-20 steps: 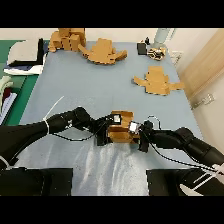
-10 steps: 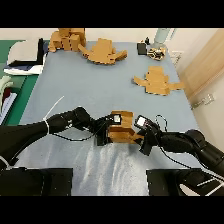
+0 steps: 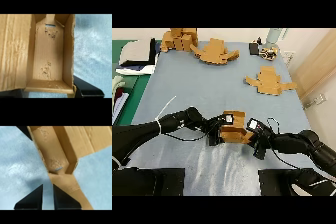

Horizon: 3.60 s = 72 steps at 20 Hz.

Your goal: Fold the box.

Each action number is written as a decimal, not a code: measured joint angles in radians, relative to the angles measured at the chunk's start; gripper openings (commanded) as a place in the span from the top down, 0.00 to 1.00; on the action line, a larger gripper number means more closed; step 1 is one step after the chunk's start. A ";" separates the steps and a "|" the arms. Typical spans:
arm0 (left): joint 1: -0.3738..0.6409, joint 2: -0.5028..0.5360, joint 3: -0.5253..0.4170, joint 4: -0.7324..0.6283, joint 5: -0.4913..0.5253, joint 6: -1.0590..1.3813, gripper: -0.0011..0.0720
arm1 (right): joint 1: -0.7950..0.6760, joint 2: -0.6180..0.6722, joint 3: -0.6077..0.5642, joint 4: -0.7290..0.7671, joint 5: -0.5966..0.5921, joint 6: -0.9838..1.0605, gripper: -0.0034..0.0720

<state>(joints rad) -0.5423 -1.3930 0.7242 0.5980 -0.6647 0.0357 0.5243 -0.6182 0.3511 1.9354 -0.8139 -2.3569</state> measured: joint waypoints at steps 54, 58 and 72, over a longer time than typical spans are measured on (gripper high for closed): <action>0.000 0.000 0.000 0.000 0.000 0.000 0.21 | -0.179 -0.275 0.156 0.193 -0.075 -0.056 0.95; 0.000 0.000 0.000 0.000 0.000 0.000 0.21 | -0.214 -0.193 0.214 -0.067 -0.086 0.483 0.95; 0.000 0.000 0.000 0.000 0.000 0.000 0.21 | -0.396 -0.362 0.153 0.074 -0.168 0.821 0.95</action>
<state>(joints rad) -0.5423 -1.3930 0.7242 0.5983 -0.6647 0.0357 0.1284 -0.9806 0.5045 2.0090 -0.9817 -1.5356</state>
